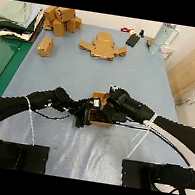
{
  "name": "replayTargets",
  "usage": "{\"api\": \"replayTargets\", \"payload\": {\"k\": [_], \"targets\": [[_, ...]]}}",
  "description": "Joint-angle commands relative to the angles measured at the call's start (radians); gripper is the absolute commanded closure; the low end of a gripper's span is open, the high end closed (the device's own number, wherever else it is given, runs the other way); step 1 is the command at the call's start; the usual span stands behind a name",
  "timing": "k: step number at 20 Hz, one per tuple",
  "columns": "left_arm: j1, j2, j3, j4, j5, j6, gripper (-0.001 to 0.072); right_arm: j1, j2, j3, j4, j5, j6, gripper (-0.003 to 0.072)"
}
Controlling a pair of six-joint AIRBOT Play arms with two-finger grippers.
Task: Fold the box.
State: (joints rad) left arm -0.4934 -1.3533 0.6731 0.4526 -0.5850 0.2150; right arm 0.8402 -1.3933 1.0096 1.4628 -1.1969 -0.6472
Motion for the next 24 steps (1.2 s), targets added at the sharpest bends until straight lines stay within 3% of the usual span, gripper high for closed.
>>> {"api": "replayTargets", "payload": {"k": [1,10,11,14,16,19,20,21,22,24], "targets": [[0.001,0.0,0.001,0.0,0.002,0.001,0.0246,-0.009,0.01,0.005,-0.02,-0.047,0.0,0.0278],[0.001,0.0,0.001,0.0,0.002,0.001,0.0246,-0.038,0.009,0.002,-0.016,-0.037,-0.003,0.0301],[0.001,0.0,0.001,0.0,0.002,0.001,0.0246,-0.035,0.005,0.002,-0.015,-0.034,-0.008,0.0378],[0.001,0.0,0.001,0.0,0.002,0.001,0.0246,-0.035,-0.016,0.002,0.002,-0.034,-0.019,0.0396],[0.001,0.0,0.001,0.0,0.002,0.001,0.0246,-0.034,-0.023,0.001,0.004,-0.025,-0.029,0.0668],[0.001,0.0,0.001,0.0,0.002,0.001,0.0246,-0.034,-0.023,0.001,0.019,0.007,-0.065,0.0682],[0.001,0.0,0.001,0.0,0.002,0.001,0.0246,-0.034,-0.023,0.001,0.019,0.013,-0.065,0.0616],[0.001,0.0,0.001,0.0,0.002,0.001,0.0246,-0.034,-0.023,0.001,0.019,0.013,-0.071,0.031],[0.001,0.0,0.001,0.0,0.002,0.001,0.0246,-0.034,-0.023,0.001,0.019,0.013,-0.078,0.0239],[0.001,0.0,0.001,0.0,0.002,0.001,0.0246,-0.034,-0.023,0.001,0.019,0.012,-0.079,0.0239]]}}
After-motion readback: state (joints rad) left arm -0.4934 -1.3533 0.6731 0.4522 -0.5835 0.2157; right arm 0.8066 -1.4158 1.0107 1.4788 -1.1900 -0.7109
